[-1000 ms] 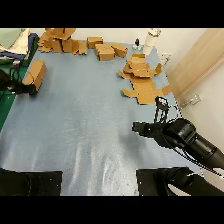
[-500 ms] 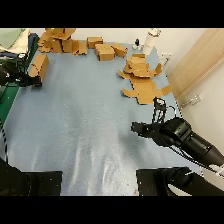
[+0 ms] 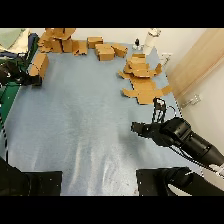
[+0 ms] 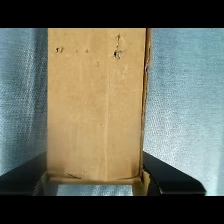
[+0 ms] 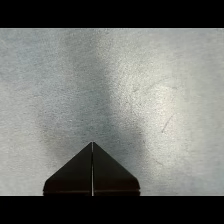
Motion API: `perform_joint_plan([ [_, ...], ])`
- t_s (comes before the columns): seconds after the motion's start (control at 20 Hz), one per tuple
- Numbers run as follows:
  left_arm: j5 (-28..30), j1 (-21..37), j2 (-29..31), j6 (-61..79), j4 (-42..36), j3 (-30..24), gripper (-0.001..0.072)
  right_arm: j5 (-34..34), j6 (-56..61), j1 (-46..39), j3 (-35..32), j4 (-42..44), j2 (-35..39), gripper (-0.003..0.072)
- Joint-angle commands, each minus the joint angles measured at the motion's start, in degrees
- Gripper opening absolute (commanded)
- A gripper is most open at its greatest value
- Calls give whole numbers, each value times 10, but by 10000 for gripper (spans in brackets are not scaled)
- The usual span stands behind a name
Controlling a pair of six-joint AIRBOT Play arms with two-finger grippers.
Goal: Fold the box.
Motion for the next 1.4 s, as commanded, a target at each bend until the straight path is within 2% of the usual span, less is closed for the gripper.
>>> perform_joint_plan([
  [0.0, -23, -1, -1, 0, -1, 0, 611, 3, 3, 0, 0, 0, 0, 2],
  [0.05, -33, 1, 0, -9, -2, 1, 708, 2, 3, 0, 0, 0, 0, 2],
  [0.2, -108, 20, 17, -39, 0, 26, 709, 2, 3, 0, 0, 2, 0, 2],
  [0.5, -346, 101, 109, -143, -2, 120, 703, 10, -47, -3, 9, 34, -12, 2],
  [0.55, -372, 108, 127, -147, -9, 123, 460, 9, -64, -12, 20, 50, -26, 2],
  [0.6, -398, 109, 141, -131, -25, 123, 165, 9, -83, -24, 34, 65, -43, 2],
  [0.65, -433, 105, 153, -113, -50, 122, 8, 9, -115, -40, 51, 85, -67, 2],
  [0.8, -501, 64, 184, -94, -117, 99, 10, 8, -190, -74, 106, 119, -145, 3],
  [0.95, -466, -26, 242, -85, -126, 13, 10, 8, -233, -86, 168, 122, -224, 3],
  [1.1, -419, -127, 299, -79, -128, -106, 10, 9, -255, -86, 216, 160, -283, 3],
  [1.25, -350, -226, 338, -79, -134, -228, 10, 18, -275, -85, 243, 230, -316, 4],
  [1.35, -308, -270, 347, -79, -143, -283, 10, 28, -274, -85, 243, 254, -318, 4],
])
